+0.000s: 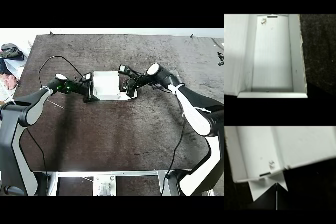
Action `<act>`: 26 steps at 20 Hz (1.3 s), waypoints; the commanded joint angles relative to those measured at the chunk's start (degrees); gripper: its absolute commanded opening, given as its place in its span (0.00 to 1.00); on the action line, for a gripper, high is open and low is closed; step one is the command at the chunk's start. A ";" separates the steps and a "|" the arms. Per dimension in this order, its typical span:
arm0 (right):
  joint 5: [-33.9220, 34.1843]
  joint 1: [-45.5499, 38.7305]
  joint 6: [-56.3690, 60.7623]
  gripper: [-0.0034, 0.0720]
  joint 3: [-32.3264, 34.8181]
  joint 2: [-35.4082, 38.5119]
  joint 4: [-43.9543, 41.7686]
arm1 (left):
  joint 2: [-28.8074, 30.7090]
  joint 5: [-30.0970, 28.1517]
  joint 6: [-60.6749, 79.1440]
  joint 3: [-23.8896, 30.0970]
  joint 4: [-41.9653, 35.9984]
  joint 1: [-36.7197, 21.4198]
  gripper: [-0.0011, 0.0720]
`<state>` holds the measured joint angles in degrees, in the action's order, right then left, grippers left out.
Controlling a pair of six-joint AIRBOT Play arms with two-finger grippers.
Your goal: Fold the box and place the chain.
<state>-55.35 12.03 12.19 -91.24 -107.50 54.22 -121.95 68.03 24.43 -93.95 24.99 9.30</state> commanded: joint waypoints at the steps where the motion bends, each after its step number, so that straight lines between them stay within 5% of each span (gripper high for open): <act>1: 0.09 -2.38 18.34 0.06 -0.07 3.76 3.74 | -0.02 -0.07 0.04 -0.04 0.02 0.00 0.49; 9: -7.82 -13.35 44.37 0.06 1.25 4.63 1.97 | -0.02 -0.07 0.04 -0.02 0.02 0.00 0.49; 18: -7.91 -12.02 43.91 0.06 4.94 -3.02 -10.03 | -0.02 -0.07 0.04 -0.04 0.02 0.00 0.49; 22: -13.18 -11.41 36.37 0.06 4.94 -4.96 -23.23 | -0.02 -0.07 0.04 -0.04 0.02 0.00 0.49; 25: -14.03 -11.08 35.56 0.13 4.92 -4.72 -27.50 | -0.02 -0.07 0.04 -0.04 0.02 0.00 0.49; 26: -14.03 -10.62 35.58 0.49 4.92 -4.72 -28.22 | -0.02 -0.07 0.04 -0.04 0.02 0.00 0.49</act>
<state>-67.72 0.73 49.56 -86.35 -111.92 31.73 -121.95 67.99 24.45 -93.95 25.02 9.30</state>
